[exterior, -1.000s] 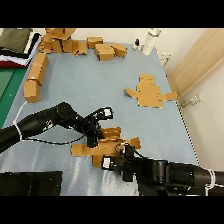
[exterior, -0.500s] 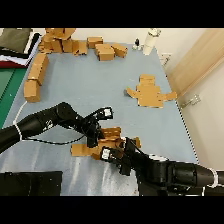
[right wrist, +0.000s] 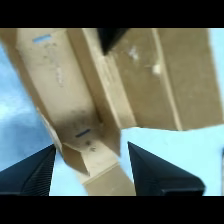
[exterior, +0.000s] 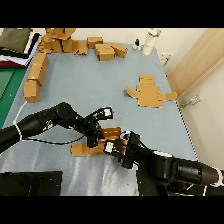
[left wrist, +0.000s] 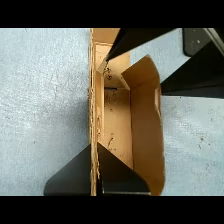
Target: Fold the box.
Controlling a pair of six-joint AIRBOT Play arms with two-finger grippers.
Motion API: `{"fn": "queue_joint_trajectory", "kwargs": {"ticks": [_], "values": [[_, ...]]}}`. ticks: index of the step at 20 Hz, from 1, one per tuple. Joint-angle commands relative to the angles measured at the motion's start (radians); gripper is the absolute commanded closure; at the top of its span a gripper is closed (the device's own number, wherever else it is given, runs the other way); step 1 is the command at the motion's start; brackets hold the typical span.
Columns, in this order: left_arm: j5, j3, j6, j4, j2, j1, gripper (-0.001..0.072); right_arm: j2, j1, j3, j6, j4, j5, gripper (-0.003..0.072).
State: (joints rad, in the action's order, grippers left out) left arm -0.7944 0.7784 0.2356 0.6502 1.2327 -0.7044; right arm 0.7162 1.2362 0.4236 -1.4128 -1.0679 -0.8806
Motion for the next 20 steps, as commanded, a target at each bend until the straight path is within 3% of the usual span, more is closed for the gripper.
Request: {"fn": "queue_joint_trajectory", "kwargs": {"ticks": [1, 4, 7, 10, 12, 14, 20], "values": [[0.0, 0.0, 0.0, 0.0, 0.0, 0.0, 0.0697, -0.013, -0.039, 0.001, -0.072, 0.006, 0.013, -0.0034], [0.0, 0.0, 0.0, 0.0, 0.0, 0.0, 0.0697, -0.011, -0.139, -0.002, -0.277, -0.097, 0.124, -0.0034], [0.0, 0.0, 0.0, 0.0, 0.0, 0.0, 0.0697, 0.004, -0.354, -0.002, -0.739, -0.487, 0.18, -0.0034], [0.0, 0.0, 0.0, 0.0, 0.0, 0.0, 0.0697, 0.051, -0.589, -0.002, -1.231, -0.91, 0.149, -0.0034], [0.0, 0.0, 0.0, 0.0, 0.0, 0.0, 0.0697, 0.117, -0.701, -0.001, -1.473, -1.085, 0.108, -0.0034], [0.0, 0.0, 0.0, 0.0, 0.0, 0.0, 0.0697, 0.189, -0.752, 0.003, -1.599, -1.167, 0.096, -0.0034], [0.0, 0.0, 0.0, 0.0, 0.0, 0.0, 0.0697, 0.275, -0.75, 0.026, -1.597, -1.165, 0.114, -0.0034]]}}
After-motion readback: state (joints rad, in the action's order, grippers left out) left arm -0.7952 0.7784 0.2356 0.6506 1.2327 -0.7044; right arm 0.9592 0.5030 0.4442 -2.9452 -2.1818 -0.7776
